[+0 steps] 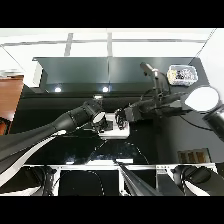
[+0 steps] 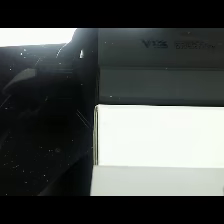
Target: Fold the box and place the chain.
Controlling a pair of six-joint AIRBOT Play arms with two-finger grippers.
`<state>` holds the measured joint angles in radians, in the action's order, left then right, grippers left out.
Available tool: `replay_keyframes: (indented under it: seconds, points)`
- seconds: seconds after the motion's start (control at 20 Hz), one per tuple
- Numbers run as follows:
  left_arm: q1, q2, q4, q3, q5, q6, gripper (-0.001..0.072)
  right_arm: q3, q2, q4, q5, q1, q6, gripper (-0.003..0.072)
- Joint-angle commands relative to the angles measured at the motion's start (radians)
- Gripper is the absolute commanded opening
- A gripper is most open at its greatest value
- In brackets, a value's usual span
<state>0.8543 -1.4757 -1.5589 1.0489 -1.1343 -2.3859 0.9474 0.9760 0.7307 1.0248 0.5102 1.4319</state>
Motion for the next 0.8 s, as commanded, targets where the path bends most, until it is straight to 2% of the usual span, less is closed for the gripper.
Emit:
replay_keyframes:
  seconds: [0.0,0.2,0.3,0.5,0.55,0.6,0.75]
  points:
    - [0.000,0.000,0.000,0.000,0.000,0.000,0.0024,-0.048,0.022,0.031,-0.043,0.007,0.002,0.0011]
    - [0.000,0.000,0.000,0.000,0.000,0.000,0.0024,-0.053,0.023,0.077,-0.033,0.010,0.012,0.0011]
    - [0.000,0.000,0.000,0.000,0.000,0.000,0.0024,-0.091,0.023,0.091,-0.044,0.029,0.013,0.0012]
    - [0.000,0.000,0.000,0.000,0.005,0.000,0.0024,-0.177,0.057,0.090,-0.193,0.073,0.046,0.0017]
    - [0.000,0.000,0.000,0.000,0.004,0.000,0.0024,-0.180,0.074,0.091,-0.205,0.074,0.064,0.0099]
    - [0.000,0.000,0.000,0.000,0.004,0.000,0.0024,-0.180,0.087,0.092,-0.211,0.074,0.069,0.0270]
    - [0.000,0.000,0.000,0.000,0.004,0.000,0.0024,-0.175,0.076,0.181,-0.159,0.037,0.080,0.0257]
